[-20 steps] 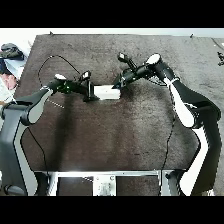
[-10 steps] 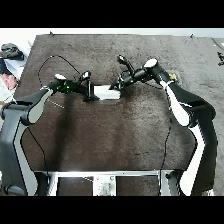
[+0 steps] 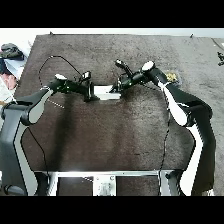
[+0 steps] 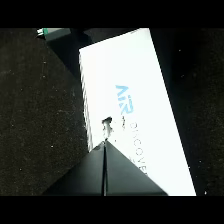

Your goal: Fold the box and place the chain.

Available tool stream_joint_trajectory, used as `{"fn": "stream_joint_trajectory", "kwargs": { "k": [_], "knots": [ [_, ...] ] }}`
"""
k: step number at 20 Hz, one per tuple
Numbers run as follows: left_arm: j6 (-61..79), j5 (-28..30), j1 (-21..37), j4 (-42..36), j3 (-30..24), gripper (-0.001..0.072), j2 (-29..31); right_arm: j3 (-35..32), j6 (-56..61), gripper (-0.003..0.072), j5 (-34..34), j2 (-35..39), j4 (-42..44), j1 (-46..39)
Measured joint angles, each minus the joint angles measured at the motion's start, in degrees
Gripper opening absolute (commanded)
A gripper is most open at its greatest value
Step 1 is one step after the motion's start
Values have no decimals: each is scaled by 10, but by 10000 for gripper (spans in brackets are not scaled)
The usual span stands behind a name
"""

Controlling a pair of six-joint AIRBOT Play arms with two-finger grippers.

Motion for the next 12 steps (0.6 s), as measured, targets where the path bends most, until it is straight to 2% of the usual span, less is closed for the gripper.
{"fn": "stream_joint_trajectory", "kwargs": {
  "k": [5,7,12],
  "knots": [
    [-3,-3,1,-1,0,351,0,-2,2,12,-12,35,23,-2],
    [-3,-3,1,-1,0,351,0,0,2,12,-17,70,65,-2],
    [-1,-2,1,-1,0,351,0,-5,46,10,-14,168,98,-9]
  ]
}}
